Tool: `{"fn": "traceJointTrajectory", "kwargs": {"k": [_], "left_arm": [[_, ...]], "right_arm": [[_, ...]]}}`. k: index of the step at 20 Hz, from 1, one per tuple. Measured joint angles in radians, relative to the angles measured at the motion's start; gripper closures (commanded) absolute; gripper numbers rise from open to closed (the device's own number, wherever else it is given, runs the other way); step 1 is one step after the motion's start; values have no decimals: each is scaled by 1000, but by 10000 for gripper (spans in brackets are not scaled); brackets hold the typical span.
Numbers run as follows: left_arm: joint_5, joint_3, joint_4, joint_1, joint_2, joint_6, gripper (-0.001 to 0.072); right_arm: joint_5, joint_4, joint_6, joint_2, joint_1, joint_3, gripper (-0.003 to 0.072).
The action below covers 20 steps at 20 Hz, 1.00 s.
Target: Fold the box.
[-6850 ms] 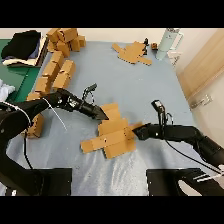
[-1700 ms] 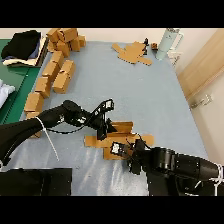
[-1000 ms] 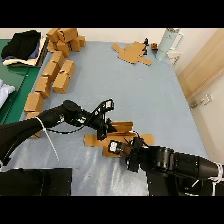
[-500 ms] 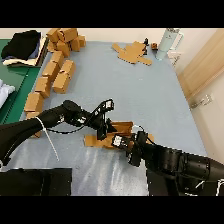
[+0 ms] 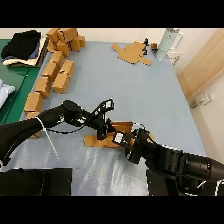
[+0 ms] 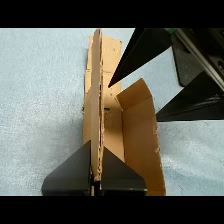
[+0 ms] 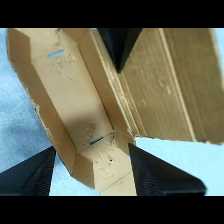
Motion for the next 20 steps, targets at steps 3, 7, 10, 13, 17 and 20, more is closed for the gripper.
{"fn": "traceJointTrajectory", "kwargs": {"k": [3,7,10,13,17,20], "left_arm": [[0,0,0,0,0,0,696],[0,0,0,0,0,0,696],[0,0,0,0,0,0,696],[0,0,-1,0,0,0,696],[0,0,0,0,0,0,696],[0,0,0,0,0,0,696]], "right_arm": [[-4,-10,8,0,-3,0,-34],[-19,-18,-25,10,-41,-1,-34],[7,-18,-116,33,-88,-8,-34],[73,49,-259,41,-171,-22,-34],[138,321,-620,43,-336,-29,-34],[148,610,-971,32,-492,-31,-34]]}}
